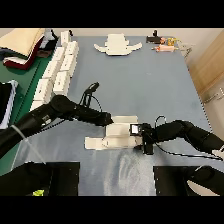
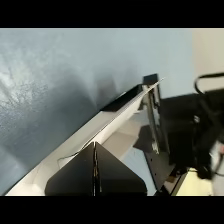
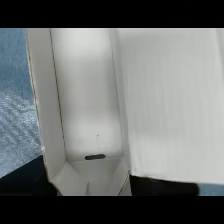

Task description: Fold the box.

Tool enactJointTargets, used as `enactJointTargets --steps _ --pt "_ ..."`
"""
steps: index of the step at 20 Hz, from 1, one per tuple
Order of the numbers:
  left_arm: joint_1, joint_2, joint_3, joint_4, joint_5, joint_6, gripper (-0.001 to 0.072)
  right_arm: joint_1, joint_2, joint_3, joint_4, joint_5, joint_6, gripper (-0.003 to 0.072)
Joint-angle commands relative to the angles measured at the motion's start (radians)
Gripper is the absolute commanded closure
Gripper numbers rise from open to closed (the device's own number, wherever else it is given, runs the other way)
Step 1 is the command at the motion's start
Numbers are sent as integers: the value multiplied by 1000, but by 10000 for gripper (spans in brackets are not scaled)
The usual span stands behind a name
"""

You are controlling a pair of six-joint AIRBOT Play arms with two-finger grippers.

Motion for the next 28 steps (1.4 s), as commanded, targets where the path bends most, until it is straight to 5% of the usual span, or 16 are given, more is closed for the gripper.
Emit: enactJointTargets --steps 1,6,7,8,9,18,24,25,28 --pt "10 182 5 169 -123 28 697 1 0 0 2 0 2 217" --pt "-65 349 2 496 -212 133 691 1 0 0 2 0 2 216" --pt "-72 350 2 525 -226 166 422 1 0 0 2 0 2 216" --pt "-74 344 -2 542 -231 190 51 1 0 0 2 0 2 216" --pt "-74 335 -10 549 -231 226 15 1 0 0 2 0 2 216" --pt "-43 169 -135 471 -120 710 15 1 0 0 2 0 2 216" --pt "-55 79 -160 224 -71 974 18 1 0 0 2 0 2 217" --pt "-68 63 -159 209 -63 998 114 1 0 0 2 0 2 217" --pt "-81 19 -159 195 -58 1008 142 1 0 0 2 0 2 216"
